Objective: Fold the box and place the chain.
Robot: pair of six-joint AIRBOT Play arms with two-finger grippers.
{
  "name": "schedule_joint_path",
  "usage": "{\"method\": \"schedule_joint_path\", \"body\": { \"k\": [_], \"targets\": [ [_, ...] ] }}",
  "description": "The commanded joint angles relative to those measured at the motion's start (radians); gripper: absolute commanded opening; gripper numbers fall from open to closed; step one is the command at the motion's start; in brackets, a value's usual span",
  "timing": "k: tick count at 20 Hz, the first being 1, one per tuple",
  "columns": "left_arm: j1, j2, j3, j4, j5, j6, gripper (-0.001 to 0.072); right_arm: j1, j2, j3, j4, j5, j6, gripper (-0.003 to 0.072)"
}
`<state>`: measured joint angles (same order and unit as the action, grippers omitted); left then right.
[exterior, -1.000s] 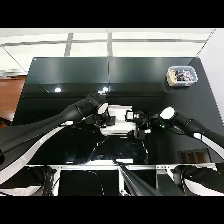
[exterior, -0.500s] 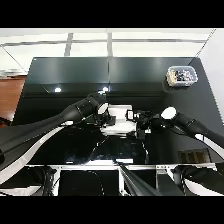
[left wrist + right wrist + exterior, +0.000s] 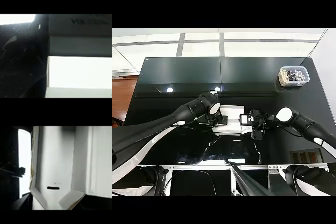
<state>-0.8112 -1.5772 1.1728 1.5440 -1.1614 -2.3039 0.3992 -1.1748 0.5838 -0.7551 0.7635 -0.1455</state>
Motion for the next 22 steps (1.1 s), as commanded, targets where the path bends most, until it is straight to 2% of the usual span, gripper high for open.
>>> {"method": "schedule_joint_path", "body": {
  "k": [1, 2, 3, 4, 5, 6, 12, 19, 20, 21, 22],
  "targets": [
    [0.001, -0.001, 0.001, -0.001, 0.001, 0.000, 0.0029, 0.000, 0.005, 0.001, -0.024, -0.005, 0.006, 0.0454],
    [0.001, -0.001, 0.001, -0.001, 0.002, 0.000, 0.0029, 0.000, 0.005, 0.001, -0.017, -0.005, 0.006, 0.0306],
    [0.001, -0.001, 0.001, 0.000, 0.002, 0.000, 0.0029, 0.000, 0.005, 0.001, -0.005, -0.010, 0.007, 0.0226],
    [0.001, -0.001, 0.001, 0.000, 0.002, 0.000, 0.0029, 0.000, 0.004, 0.001, 0.021, -0.014, 0.007, 0.0224],
    [0.001, -0.001, 0.001, 0.000, 0.003, 0.000, 0.0030, 0.000, 0.004, 0.000, 0.061, -0.014, 0.007, 0.0148],
    [0.001, -0.001, 0.001, 0.000, 0.003, 0.000, 0.0030, 0.001, 0.002, 0.000, 0.106, -0.014, 0.007, 0.0117],
    [0.001, -0.001, 0.001, -0.001, 0.005, 0.000, 0.0030, 0.001, -0.066, 0.000, 0.297, -0.016, 0.006, 0.0127],
    [0.001, -0.001, 0.001, -0.011, 0.001, 0.000, 0.0030, 0.000, -0.087, 0.000, 0.310, -0.031, 0.008, 0.0128],
    [0.000, -0.001, 0.001, -0.011, 0.002, 0.000, 0.0030, 0.000, -0.087, 0.000, 0.310, -0.032, 0.020, 0.0232],
    [0.001, -0.001, 0.001, -0.011, 0.002, 0.000, 0.0030, 0.000, -0.087, 0.000, 0.309, -0.028, 0.042, 0.0205],
    [0.001, -0.001, 0.001, -0.011, 0.002, 0.000, 0.0030, 0.000, -0.087, 0.000, 0.309, -0.016, 0.049, 0.0077]
  ]
}}
